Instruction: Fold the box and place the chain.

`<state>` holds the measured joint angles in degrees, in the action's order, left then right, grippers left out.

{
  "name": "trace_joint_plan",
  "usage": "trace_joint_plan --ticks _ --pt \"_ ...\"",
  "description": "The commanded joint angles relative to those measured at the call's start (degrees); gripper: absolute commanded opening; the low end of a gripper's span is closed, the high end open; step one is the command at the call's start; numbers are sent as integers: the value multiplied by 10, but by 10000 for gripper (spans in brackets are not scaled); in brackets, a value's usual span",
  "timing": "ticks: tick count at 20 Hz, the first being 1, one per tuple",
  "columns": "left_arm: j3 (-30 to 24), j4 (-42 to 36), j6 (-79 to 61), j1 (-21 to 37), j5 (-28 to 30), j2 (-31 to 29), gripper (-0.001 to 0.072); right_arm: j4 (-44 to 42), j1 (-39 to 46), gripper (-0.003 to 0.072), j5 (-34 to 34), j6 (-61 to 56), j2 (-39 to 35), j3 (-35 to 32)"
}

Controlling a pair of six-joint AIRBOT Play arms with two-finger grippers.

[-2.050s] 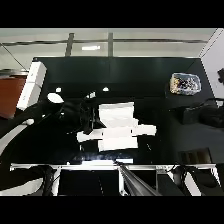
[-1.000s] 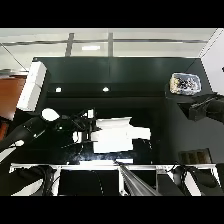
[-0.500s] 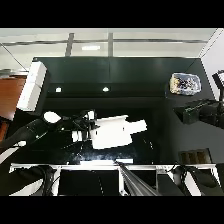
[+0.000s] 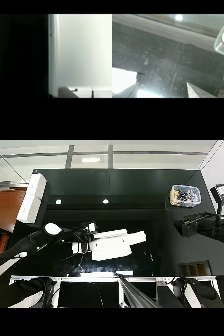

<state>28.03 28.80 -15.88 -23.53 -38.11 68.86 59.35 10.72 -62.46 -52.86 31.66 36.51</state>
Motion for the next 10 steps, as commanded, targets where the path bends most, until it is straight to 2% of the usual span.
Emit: trace_joint_plan --ticks 1,5,10 --pt "0 42 33 0 0 2 31 0 0 669 0 0 0 0" --pt "2 42 32 0 -10 3 31 0 0 669 1 0 0 -6" --pt "5 37 -22 0 -82 3 30 -3 0 669 -5 36 0 -18"
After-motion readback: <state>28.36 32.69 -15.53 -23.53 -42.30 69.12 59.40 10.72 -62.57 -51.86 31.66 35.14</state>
